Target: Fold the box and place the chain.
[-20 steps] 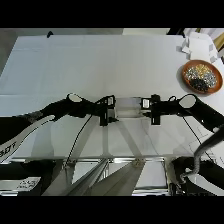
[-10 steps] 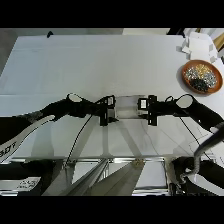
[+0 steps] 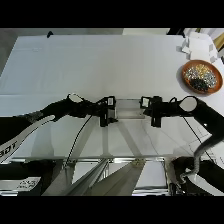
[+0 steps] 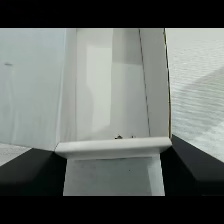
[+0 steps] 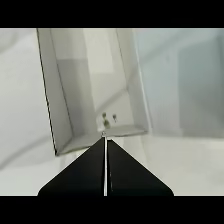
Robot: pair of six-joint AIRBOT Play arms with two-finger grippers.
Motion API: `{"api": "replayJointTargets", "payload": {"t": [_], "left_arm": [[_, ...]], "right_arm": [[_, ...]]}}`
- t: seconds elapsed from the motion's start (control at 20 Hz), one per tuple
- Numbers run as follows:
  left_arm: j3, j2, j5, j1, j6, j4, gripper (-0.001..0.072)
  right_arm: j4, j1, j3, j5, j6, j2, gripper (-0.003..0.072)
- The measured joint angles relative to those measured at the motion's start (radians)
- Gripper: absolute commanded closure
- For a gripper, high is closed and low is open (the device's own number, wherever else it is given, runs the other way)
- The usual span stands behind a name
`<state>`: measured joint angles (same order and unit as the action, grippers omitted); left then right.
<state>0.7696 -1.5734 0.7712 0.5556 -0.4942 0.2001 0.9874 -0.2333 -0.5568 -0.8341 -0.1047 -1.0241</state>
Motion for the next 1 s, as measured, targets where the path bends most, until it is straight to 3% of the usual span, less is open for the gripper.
{"api": "replayJointTargets", "payload": {"t": [0.3, 0.55, 0.75, 1.0], "left_arm": [[0.000, 0.000, -0.007, 0.000, 0.002, -0.003, 0.0458], [0.000, 0.000, -0.005, 0.000, 0.001, -0.002, 0.0458], [0.000, 0.000, -0.004, 0.000, 0.001, -0.002, 0.0458], [0.000, 0.000, -0.004, 0.000, 0.001, -0.002, 0.0458]], "right_arm": [[0.091, 0.119, 0.002, -0.029, -0.607, 0.182, 0.0666], [0.196, 0.285, 0.003, -0.045, -1.032, 0.185, 0.0666], [0.192, 0.324, 0.003, -0.057, -1.140, 0.077, 0.0665], [0.081, 0.277, 0.002, -0.065, -1.110, -0.089, 0.0665]]}}
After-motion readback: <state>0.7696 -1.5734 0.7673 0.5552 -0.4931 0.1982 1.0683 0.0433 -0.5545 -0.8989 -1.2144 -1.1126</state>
